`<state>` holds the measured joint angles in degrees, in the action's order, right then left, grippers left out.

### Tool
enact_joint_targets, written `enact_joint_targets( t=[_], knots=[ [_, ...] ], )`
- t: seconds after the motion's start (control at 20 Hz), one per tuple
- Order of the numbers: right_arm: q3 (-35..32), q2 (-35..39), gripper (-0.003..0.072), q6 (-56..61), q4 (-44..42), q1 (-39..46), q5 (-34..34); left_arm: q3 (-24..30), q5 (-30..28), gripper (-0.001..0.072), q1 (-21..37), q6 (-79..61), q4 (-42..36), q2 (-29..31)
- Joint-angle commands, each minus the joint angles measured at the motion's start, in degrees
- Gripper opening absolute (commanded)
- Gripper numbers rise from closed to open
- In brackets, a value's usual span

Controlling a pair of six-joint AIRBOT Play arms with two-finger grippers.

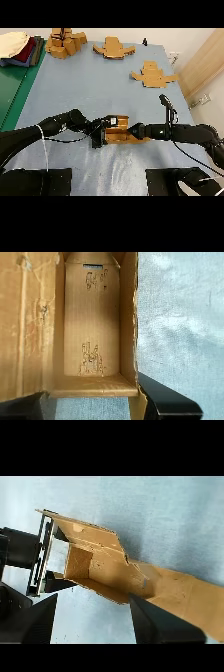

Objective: Fold the box.

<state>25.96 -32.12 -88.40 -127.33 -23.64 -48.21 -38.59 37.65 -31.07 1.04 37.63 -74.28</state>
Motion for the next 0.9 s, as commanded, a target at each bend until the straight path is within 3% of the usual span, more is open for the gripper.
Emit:
enact_joint_targets(
  t=[0.0,0.05,0.1,0.15,0.45,0.65,0.85],
  knots=[
    [0.0,-0.3,0.0694,6.1,-0.1,0.0,0.8,0.1,0.4,0.0517,0.0,-0.6,-0.8,-0.4],
    [0.0,-0.6,0.0496,9.1,-0.3,0.0,0.8,0.1,0.4,0.0517,0.0,-0.7,-0.8,-0.4],
    [0.0,-1.1,0.0134,11.6,-0.5,-0.1,0.8,0.1,0.4,0.0517,0.0,-0.7,-0.8,-0.4],
    [0.0,-1.6,0.0003,11.8,-0.8,-0.1,0.9,0.1,0.4,0.0517,0.0,-0.7,-0.8,-0.4],
    [2.8,-8.2,0.0004,6.0,-1.5,-4.9,10.8,0.1,0.4,0.0517,0.0,-1.5,-0.8,-0.4],
    [8.9,-18.9,0.0003,1.3,-1.3,-5.9,13.2,0.1,0.3,0.0517,0.0,-1.7,-0.8,-0.4],
    [9.9,-30.2,0.0003,-2.3,-1.1,-5.9,13.6,0.1,0.2,0.0517,0.0,-1.6,-0.8,-0.4]
  ],
)
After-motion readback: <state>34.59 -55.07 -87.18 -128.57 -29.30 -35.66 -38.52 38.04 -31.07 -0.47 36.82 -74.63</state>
